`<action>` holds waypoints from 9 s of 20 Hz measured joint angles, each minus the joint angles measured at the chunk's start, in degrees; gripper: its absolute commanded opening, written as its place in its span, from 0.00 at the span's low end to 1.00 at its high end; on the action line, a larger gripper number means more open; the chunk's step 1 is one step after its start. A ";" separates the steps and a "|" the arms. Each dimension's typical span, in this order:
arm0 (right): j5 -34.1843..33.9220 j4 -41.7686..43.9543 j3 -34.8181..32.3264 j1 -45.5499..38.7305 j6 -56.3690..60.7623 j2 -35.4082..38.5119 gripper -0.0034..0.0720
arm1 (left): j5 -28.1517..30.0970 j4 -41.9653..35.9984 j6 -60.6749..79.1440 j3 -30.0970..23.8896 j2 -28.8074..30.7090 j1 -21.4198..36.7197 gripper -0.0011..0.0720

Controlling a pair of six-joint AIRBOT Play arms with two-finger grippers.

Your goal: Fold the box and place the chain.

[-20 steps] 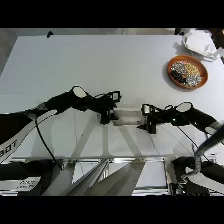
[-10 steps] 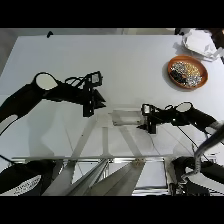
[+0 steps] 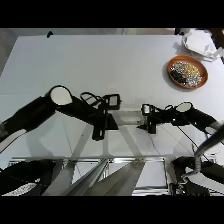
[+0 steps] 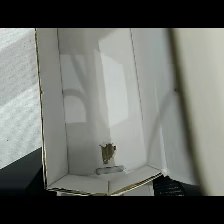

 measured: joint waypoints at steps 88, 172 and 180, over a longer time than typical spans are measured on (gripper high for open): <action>-0.02 0.02 -0.02 0.00 0.02 0.00 0.52 | 24.20 10.10 16.13 -5.86 -10.36 -1.55 0.19; 0.00 0.02 -0.02 0.00 0.00 0.00 0.52 | 23.91 -12.52 -44.24 -17.59 1.70 4.50 0.61; 0.00 0.02 -0.02 0.00 0.00 0.00 0.52 | 24.33 -10.08 -48.61 -13.00 -2.71 1.66 0.64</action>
